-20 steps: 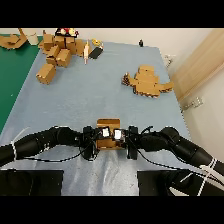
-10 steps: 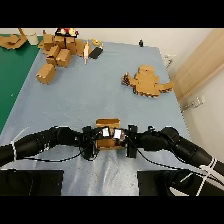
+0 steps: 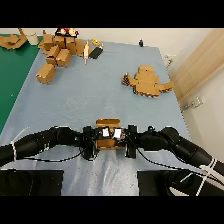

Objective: Fold the box.

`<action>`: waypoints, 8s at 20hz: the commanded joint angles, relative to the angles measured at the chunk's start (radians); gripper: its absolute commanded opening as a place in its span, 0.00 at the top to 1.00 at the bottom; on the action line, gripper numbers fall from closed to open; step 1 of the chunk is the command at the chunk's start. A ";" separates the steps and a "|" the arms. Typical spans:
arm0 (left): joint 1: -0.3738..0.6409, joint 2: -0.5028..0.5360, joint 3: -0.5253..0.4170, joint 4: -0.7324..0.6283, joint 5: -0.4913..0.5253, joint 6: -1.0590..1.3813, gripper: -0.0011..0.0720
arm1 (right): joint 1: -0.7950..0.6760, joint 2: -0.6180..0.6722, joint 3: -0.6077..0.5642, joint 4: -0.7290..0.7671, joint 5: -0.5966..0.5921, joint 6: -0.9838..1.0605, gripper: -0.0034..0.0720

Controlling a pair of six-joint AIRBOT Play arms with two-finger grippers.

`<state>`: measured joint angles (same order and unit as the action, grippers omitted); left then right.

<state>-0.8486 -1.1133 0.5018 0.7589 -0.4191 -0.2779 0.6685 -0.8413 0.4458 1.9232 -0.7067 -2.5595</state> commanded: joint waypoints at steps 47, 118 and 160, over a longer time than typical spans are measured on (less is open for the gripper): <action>0.000 -0.001 0.000 0.000 0.000 -0.001 0.25 | -0.229 0.211 0.042 -0.657 -0.412 1.207 0.95; 0.000 -0.001 0.000 0.000 0.000 -0.001 0.25 | 0.132 -0.282 0.362 -0.348 -0.391 1.701 0.43; 0.000 -0.001 0.000 0.000 0.000 -0.001 0.25 | 0.222 -0.447 0.415 -0.328 -0.456 1.722 0.92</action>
<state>-0.8486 -1.1133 0.5018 0.7589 -0.4202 -0.2794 0.8722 -1.2881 0.8616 1.5661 -1.1553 -0.8371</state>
